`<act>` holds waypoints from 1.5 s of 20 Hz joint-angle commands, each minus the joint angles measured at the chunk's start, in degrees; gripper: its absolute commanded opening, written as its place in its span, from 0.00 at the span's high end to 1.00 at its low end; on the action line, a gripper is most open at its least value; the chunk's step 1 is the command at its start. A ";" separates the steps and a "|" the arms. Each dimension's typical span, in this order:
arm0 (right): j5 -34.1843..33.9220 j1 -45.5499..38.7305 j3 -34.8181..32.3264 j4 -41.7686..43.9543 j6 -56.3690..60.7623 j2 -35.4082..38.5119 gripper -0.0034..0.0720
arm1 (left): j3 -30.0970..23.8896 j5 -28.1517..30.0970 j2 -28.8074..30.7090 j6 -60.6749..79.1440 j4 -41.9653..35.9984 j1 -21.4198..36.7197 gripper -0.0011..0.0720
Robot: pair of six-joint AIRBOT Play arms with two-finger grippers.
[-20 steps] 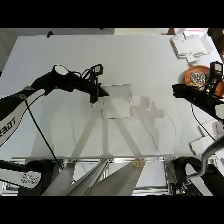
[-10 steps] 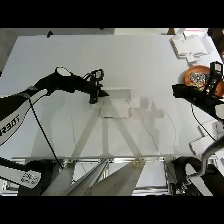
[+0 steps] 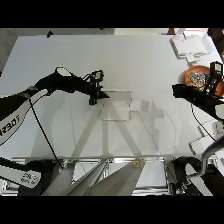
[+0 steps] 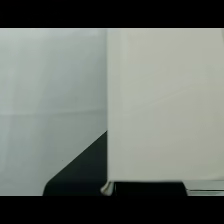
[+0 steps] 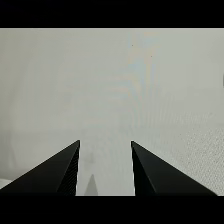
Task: Fold the box and place the chain.
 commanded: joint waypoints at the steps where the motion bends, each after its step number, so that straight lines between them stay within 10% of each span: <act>1: 0.02 -0.02 0.04 0.00 0.00 0.04 0.48 | -0.02 1.81 -0.85 -0.39 0.24 0.04 0.98; 19: 0.66 -0.02 0.24 0.46 -0.35 0.07 0.48 | -0.04 1.77 -2.10 -1.73 3.30 0.02 0.97; 26: 31.45 3.43 11.23 5.53 -25.38 0.07 0.47 | -0.04 1.79 -2.10 -1.73 3.30 0.02 0.97; 30: 38.05 10.43 12.55 8.04 -41.31 0.07 0.09 | -0.04 1.79 -2.10 -1.73 3.30 0.02 0.97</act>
